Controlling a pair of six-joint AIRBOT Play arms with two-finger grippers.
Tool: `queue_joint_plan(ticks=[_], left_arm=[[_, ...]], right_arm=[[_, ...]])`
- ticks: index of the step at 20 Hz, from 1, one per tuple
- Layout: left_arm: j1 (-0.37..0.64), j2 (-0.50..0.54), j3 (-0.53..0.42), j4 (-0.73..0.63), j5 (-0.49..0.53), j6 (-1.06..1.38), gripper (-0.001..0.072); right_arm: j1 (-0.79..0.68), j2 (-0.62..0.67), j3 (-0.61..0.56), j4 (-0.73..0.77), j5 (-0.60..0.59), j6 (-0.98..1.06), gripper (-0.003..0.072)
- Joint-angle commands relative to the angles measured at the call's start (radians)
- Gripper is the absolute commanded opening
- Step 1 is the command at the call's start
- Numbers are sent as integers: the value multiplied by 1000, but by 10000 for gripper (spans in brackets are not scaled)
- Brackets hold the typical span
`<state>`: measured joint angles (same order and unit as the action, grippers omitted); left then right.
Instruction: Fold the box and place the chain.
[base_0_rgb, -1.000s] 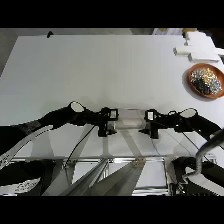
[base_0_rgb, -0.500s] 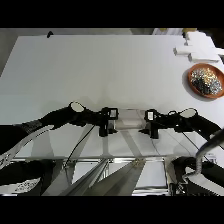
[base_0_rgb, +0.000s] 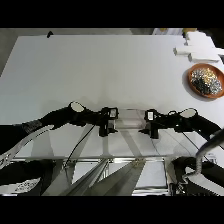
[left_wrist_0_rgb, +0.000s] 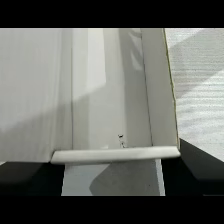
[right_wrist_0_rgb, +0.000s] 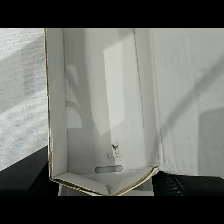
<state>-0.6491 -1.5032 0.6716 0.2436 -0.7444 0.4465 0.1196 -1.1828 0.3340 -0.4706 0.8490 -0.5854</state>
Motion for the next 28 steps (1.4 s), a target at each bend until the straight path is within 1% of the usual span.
queue_joint_plan(ticks=[1,13,14,15,16,17,18,20,22,24,26,27,28], left_arm=[[-1,-1,-1,0,-1,-1,67],[-1,-1,-1,0,-1,-1,67],[-1,-1,-1,0,-1,-1,67],[-1,-1,-1,0,-1,-1,67],[-1,-1,-1,0,-1,-1,67],[-1,-1,-1,0,-1,-1,67],[-1,-1,-1,0,-1,-1,67],[-1,-1,-1,0,-1,-1,67],[-1,-1,-1,0,-1,-1,67],[-1,-1,-1,0,-1,-2,67],[-1,-1,-1,0,-1,-2,67],[-1,-1,-1,0,-1,-1,67],[-1,-1,-1,0,-1,-1,67]], right_arm=[[0,0,0,0,0,1,444],[0,0,0,8,1,1,443],[0,0,0,16,1,10,431],[0,0,0,5,1,40,438],[0,0,0,-3,-8,43,556],[-1,1,0,-3,-19,61,704],[-1,10,0,-13,-27,92,702],[-1,47,0,-107,-29,190,701],[-1,114,0,-271,-29,388,694],[-1,213,0,-446,-18,559,688],[-1,331,0,-597,32,672,685],[-1,396,0,-657,64,725,672],[-1,455,0,-693,102,771,629]])
